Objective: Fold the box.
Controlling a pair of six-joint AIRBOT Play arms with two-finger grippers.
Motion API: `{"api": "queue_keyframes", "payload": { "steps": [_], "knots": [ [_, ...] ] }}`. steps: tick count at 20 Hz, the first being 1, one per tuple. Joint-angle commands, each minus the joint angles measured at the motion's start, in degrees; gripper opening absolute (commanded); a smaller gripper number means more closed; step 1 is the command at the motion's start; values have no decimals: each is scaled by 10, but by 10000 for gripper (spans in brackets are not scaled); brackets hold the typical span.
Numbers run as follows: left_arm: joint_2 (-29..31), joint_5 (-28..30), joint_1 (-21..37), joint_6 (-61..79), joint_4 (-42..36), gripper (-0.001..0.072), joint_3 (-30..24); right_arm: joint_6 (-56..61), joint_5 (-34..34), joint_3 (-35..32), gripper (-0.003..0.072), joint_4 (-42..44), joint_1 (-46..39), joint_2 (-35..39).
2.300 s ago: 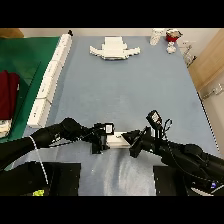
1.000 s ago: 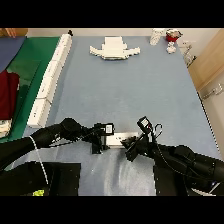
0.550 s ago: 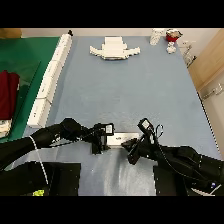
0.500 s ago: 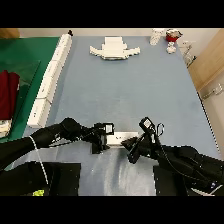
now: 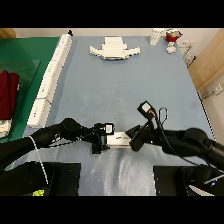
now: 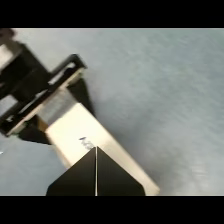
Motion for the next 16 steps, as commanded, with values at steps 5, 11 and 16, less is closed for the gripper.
{"api": "queue_keyframes", "payload": {
  "steps": [5,11,16],
  "knots": [
    [0,0,0,0,0,362,0,-170,-323,224,4,-14,-233,-210],
    [0,0,0,0,0,362,0,-188,-334,326,5,-16,-291,-356],
    [0,0,0,0,0,363,0,-188,-327,345,5,-13,-291,-376]
  ]
}}
